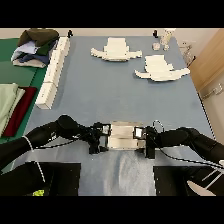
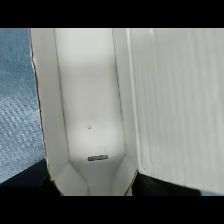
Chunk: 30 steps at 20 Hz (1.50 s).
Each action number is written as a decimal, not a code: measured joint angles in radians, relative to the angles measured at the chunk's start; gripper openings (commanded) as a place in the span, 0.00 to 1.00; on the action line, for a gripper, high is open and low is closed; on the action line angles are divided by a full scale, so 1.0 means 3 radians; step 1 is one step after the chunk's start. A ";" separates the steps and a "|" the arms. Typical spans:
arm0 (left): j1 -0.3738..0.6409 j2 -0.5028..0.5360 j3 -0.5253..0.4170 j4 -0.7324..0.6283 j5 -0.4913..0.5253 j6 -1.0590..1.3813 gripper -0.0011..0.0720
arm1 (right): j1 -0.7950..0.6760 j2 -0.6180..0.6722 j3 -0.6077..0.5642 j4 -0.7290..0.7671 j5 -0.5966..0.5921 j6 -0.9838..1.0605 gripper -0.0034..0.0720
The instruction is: Fold the box.
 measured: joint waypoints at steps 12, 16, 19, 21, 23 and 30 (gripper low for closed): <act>-0.0117 -0.0173 0.0015 -0.0086 0.0097 0.0000 0.97 | 0.0000 0.0000 0.0000 -0.0001 0.0000 -0.0003 0.58; -0.0153 -0.0195 0.0025 -0.0093 0.0141 -0.0015 0.73 | 0.0000 0.0000 0.0000 -0.0001 -0.0001 -0.0001 0.58; -0.0161 -0.0211 0.0039 -0.0089 0.0160 -0.0039 0.66 | 0.0000 0.0000 0.0000 -0.0001 -0.0003 0.0006 0.58; -0.0164 -0.0215 0.0042 -0.0080 0.0160 -0.0051 0.66 | 0.0000 0.0000 0.0000 -0.0001 -0.0004 0.0005 0.58; -0.0164 -0.0219 0.0046 -0.0074 0.0160 -0.0064 0.66 | 0.0000 0.0000 0.0000 -0.0001 -0.0004 0.0005 0.58; -0.0164 -0.0220 0.0046 -0.0071 0.0164 -0.0074 0.66 | 0.0000 0.0000 0.0000 -0.0001 -0.0004 0.0000 0.58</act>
